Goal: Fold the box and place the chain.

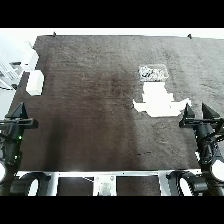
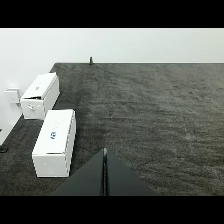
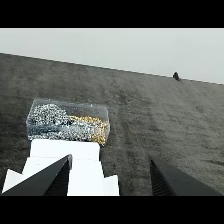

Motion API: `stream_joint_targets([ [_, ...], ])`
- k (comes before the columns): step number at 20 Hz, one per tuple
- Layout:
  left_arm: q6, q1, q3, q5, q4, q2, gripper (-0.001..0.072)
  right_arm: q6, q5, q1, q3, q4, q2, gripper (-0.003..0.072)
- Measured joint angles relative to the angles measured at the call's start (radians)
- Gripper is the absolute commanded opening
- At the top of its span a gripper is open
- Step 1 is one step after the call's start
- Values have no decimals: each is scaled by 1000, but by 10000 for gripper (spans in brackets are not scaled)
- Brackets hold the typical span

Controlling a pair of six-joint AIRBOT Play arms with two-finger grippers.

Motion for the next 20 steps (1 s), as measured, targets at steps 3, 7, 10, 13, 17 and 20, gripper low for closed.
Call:
stream_joint_targets([
  [3, 0, 0, 0, 0, 0, 0, 22, 1, 0, 0, 0, 2, 0, 547],
  [7, 0, 0, 0, 0, 0, 0, 22, 24, 3, 0, 24, 13, -6, 431],
  [10, 0, 0, 0, 0, 0, 0, 22, 25, 5, -29, 77, 16, -88, 433],
  [13, 0, 0, 0, 0, 0, 0, 22, 28, 30, -115, 177, 21, -280, 432],
  [17, 0, 0, 0, 0, 0, 0, 22, 80, 204, -309, 375, 31, -630, 434],
  [20, 0, 0, 0, 0, 0, 0, 22, 257, 489, -481, 564, -120, -883, 479],
])
